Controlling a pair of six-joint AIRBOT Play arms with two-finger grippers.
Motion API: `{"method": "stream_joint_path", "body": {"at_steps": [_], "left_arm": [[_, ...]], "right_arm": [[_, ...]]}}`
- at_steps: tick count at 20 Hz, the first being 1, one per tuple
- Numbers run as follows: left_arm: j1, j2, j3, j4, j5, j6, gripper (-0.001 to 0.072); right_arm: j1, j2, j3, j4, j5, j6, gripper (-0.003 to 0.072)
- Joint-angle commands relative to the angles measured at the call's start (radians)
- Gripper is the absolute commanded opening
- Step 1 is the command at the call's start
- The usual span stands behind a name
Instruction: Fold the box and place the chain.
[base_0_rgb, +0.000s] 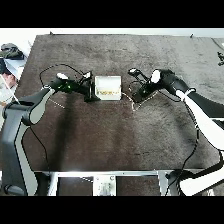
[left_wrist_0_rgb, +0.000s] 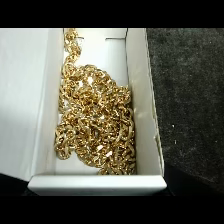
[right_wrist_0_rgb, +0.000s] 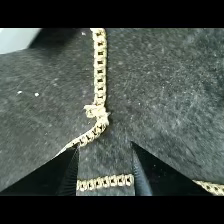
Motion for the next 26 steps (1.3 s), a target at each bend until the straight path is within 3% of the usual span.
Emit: {"method": "stream_joint_path", "body": {"at_steps": [1, 3, 5, 6, 8, 9, 10, 15, 18, 22, 26], "left_arm": [[0.0, 0.0, 0.0, 0.0, 0.0, 0.0, 0.0516], [0.0, 0.0, 0.0, 0.0, 0.0, 0.0, 0.0515], [0.0, 0.0, 0.0, 0.0, 0.0, 0.0, 0.0516], [0.0, 0.0, 0.0, 0.0, 0.0, 0.0, 0.0515], [0.0, 0.0, 0.0, 0.0, 0.0, 0.0, 0.0516], [0.0, 0.0, 0.0, 0.0, 0.0, 0.0, 0.0515], [0.0, 0.0, 0.0, 0.0, 0.0, 0.0, 0.0515], [0.0, 0.0, 0.0, 0.0, 0.0, 0.0, 0.0515], [0.0, 0.0, 0.0, 0.0, 0.0, 0.0, 0.0515], [0.0, 0.0, 0.0, 0.0, 0.0, 0.0, 0.0515], [0.0, 0.0, 0.0, 0.0, 0.0, 0.0, 0.0515]], "right_arm": [[0.003, -0.026, -0.019, 0.035, -0.051, -0.022, 0.0362], [0.006, -0.04, -0.019, 0.045, -0.062, -0.042, 0.0361], [0.013, -0.055, -0.019, 0.073, -0.061, -0.09, 0.0239], [0.02, -0.059, -0.019, 0.066, -0.062, -0.092, 0.0218], [0.032, -0.057, -0.017, 0.047, -0.061, -0.092, 0.0054], [0.035, -0.043, -0.016, 0.065, -0.061, -0.093, 0.0055], [0.036, -0.012, -0.016, 0.094, -0.061, -0.117, -0.0007], [0.066, 0.223, 0.028, 0.192, -0.16, -0.159, -0.0012], [0.132, 0.293, 0.088, 0.196, -0.229, -0.159, -0.0013], [0.211, 0.272, 0.187, 0.195, -0.295, -0.16, -0.0013], [0.26, 0.219, 0.198, 0.193, -0.344, -0.16, -0.0014]]}}
